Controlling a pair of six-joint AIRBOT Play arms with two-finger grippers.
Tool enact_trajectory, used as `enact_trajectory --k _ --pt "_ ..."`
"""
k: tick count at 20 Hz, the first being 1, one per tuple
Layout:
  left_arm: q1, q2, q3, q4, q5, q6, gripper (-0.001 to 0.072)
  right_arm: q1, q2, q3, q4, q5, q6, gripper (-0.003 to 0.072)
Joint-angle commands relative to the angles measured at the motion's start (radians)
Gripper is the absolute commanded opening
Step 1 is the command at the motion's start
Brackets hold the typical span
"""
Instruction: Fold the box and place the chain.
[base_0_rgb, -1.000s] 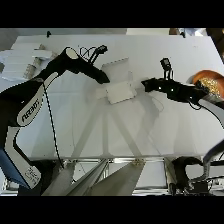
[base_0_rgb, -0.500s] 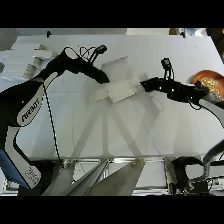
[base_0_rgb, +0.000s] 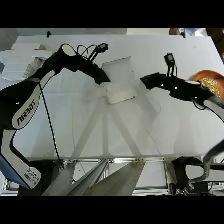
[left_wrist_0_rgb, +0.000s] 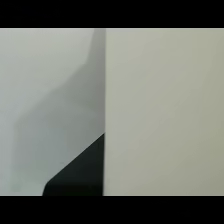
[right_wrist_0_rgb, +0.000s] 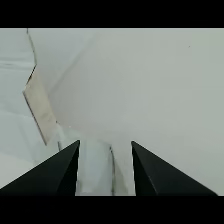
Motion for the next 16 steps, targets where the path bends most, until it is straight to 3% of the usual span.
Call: enact_trajectory --k 1,6,12,16 --pt "0.001 0.033 0.000 0.000 -0.089 0.101 0.0001 -0.029 0.101 0.000 0.001 -0.007 0.000 0.0364" --pt "-0.001 0.033 0.000 0.002 -0.268 0.182 0.0001 -0.063 0.224 0.000 0.000 -0.008 0.000 0.0362" --pt "-0.002 0.000 0.000 0.017 -0.227 0.256 -0.0002 -0.063 0.241 0.000 -0.003 0.019 0.006 0.0356" --pt "-0.034 -0.040 -0.003 0.099 -0.117 0.256 -0.0004 -0.063 0.241 0.000 -0.007 0.018 0.007 0.0355"
